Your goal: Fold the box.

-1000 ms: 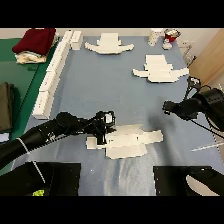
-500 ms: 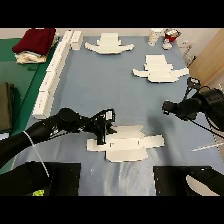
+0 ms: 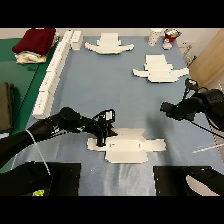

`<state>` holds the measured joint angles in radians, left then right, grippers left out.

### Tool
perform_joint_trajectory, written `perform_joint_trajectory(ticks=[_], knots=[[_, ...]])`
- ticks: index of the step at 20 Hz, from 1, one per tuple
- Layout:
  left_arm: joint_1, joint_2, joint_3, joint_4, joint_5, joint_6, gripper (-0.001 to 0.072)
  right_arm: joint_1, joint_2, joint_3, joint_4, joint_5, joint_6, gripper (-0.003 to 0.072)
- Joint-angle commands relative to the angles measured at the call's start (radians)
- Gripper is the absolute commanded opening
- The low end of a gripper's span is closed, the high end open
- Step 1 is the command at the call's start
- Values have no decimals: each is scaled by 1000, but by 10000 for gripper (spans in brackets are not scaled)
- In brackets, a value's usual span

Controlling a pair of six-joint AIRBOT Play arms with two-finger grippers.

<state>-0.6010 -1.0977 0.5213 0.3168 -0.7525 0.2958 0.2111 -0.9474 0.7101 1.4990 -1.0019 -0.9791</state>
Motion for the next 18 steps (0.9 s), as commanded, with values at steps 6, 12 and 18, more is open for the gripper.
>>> perform_joint_trajectory(ticks=[6, 12, 18], knots=[[0, -2, -5, 5, -47, -1, 16, 1, 0, 1, 93, -79, -133, 130], [0, -2, -5, 5, -47, 0, 16, 26, 79, 1, 246, -328, -298, 5], [0, -2, -5, 5, -48, 0, 16, 401, 259, -81, 281, -381, -171, 4]])
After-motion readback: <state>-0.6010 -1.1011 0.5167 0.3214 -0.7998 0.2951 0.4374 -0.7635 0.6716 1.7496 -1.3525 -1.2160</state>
